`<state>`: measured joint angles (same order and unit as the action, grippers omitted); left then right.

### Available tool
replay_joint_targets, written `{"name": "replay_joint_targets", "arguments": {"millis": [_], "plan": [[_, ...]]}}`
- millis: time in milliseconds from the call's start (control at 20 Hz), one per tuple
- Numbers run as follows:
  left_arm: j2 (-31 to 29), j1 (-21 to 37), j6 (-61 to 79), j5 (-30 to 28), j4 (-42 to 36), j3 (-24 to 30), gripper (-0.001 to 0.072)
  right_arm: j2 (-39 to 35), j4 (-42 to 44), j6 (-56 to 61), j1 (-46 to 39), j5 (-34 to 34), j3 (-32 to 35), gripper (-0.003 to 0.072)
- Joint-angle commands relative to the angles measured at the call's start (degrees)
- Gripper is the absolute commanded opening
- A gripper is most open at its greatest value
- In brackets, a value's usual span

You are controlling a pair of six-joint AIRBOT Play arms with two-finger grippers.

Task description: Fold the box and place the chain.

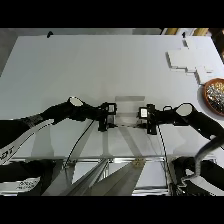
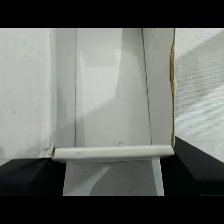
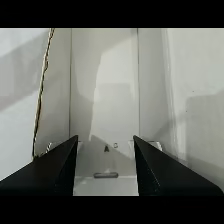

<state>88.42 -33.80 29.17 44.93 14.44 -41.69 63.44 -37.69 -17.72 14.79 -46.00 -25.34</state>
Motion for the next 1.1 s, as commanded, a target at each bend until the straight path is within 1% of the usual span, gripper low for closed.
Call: {"name": "replay_joint_targets", "arguments": {"millis": [0,50,150,200,300,450,550,600,650,750,800,950,1050], "plan": [[-0.04,0.02,-0.02,-0.11,-0.07,0.02,0.0135,-2.25,-2.23,6.88,-0.39,-1.07,0.04,0.0392],[-0.04,0.02,-0.04,-0.11,-0.07,0.02,0.0135,-4.37,-5.05,11.52,-0.39,-1.14,0.04,0.0353],[-0.04,0.02,-0.04,-0.11,-0.04,0.02,0.0135,-9.51,-10.01,23.56,-0.39,-2.05,0.04,0.0166],[-0.04,0.02,-0.02,-0.11,-0.07,0.02,0.0135,-12.15,-11.54,31.3,-0.39,-2.89,0.04,0.0027],[-0.04,0.02,-0.02,-0.13,-0.07,0.02,0.0135,-16.26,-13.53,43.3,-0.39,-1.38,0.04,0.0022],[-0.04,0.02,-0.02,-0.11,-0.07,0.02,0.0135,-19.61,-18.49,58.88,-0.39,5.25,0.04,0.0022],[-0.04,0.02,-0.04,-0.13,-0.04,0.02,0.0135,-19.63,-27.12,74.34,-0.39,10.62,0.04,0.0022],[-0.04,0.02,-0.04,-0.11,-0.07,0.02,0.0135,-19.63,-32.5,82.42,-0.55,12.57,0.02,0.0022],[-0.04,0.02,-0.02,-0.11,-0.07,0.02,0.0135,-19.63,-35.65,88.06,-1.57,13.33,0.02,0.0022],[-0.04,0.02,-0.02,-0.13,-0.07,0.02,0.0135,-19.5,-36.83,95.97,-6.86,12.98,0.02,0.0022],[-0.04,0.02,-0.02,-0.11,-0.07,0.02,0.0135,-19.37,-36.83,98.47,-10.4,11.78,0.02,0.0021],[-0.04,0.02,-0.02,-0.11,-0.07,0.02,0.0135,-16.13,-36.57,98.64,-18.38,5.53,0.02,0.0021],[-0.04,0.02,-0.04,-0.13,-0.07,0.02,0.0135,-11.65,-35.1,97.33,-19.91,1.18,0.04,0.0021]]}}
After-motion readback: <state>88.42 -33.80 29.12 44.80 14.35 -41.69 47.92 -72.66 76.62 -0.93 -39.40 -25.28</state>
